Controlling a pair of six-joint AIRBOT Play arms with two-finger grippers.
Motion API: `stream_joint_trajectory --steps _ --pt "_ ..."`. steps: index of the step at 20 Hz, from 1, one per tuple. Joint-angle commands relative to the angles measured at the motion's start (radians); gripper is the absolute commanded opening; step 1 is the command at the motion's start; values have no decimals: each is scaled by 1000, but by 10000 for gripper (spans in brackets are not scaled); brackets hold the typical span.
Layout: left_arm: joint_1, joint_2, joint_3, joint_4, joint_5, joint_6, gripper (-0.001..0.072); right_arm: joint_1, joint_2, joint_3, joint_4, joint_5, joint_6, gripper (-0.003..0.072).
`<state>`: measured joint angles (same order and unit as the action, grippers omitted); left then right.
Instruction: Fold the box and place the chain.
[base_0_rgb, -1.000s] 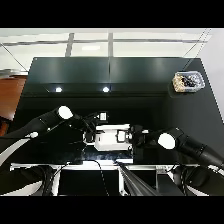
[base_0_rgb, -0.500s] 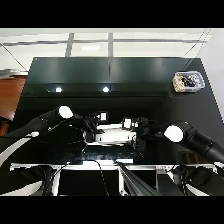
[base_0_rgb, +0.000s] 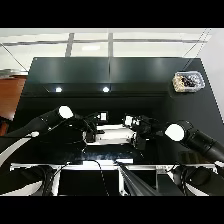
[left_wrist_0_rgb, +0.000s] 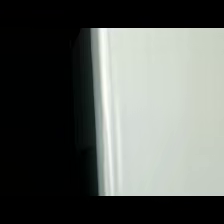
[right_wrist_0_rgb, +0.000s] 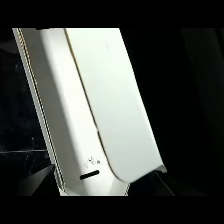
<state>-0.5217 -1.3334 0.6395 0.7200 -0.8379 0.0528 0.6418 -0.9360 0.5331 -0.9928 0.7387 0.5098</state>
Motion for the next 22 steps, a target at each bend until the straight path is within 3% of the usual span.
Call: stream_joint_trajectory --steps 1,8,22 --pt "0 3 0 0 0 0 30 0 -6 1 100 1 -103 712" --pt "0 10 0 1 1 -7 30 -76 -124 1 285 79 -407 712" --pt "0 10 0 1 21 -8 30 -98 -227 -8 343 80 -518 711"
